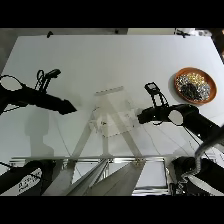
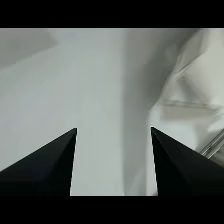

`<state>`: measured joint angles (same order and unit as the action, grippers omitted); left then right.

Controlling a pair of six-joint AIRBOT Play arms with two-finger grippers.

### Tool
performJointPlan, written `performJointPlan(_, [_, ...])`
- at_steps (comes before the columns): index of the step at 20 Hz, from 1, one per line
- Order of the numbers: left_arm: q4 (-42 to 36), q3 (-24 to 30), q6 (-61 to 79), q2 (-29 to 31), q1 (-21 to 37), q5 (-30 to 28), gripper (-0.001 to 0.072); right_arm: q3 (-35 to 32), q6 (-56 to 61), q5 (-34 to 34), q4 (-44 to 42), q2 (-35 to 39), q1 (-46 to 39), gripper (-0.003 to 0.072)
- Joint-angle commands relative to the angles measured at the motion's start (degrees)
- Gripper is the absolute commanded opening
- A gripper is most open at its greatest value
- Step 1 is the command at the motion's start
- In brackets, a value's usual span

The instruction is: Fold the box and place the chain.

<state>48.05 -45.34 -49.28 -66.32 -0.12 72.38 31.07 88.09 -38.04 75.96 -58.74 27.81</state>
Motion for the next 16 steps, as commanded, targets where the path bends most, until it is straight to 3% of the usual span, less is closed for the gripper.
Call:
performJointPlan(1, [-18.69,0.09,17.59,-2.49,-0.44,-1.92,0.0510,-0.02,0.02,0.17,0.02,0.04,0.04,0.0010])
performJointPlan(5, [-20.50,0.09,24.09,-10.03,-4.09,0.07,0.0575,-0.02,0.02,0.20,-0.09,0.04,0.04,0.0010])
performJointPlan(7, [-23.50,0.09,27.78,-13.97,-6.12,-0.59,0.0574,-0.02,0.02,0.17,-0.13,0.04,0.04,0.0010])
performJointPlan(16, [-31.47,0.09,36.48,-23.41,-15.74,-10.88,0.0568,-0.02,0.04,0.17,-0.35,0.04,0.04,0.0010])
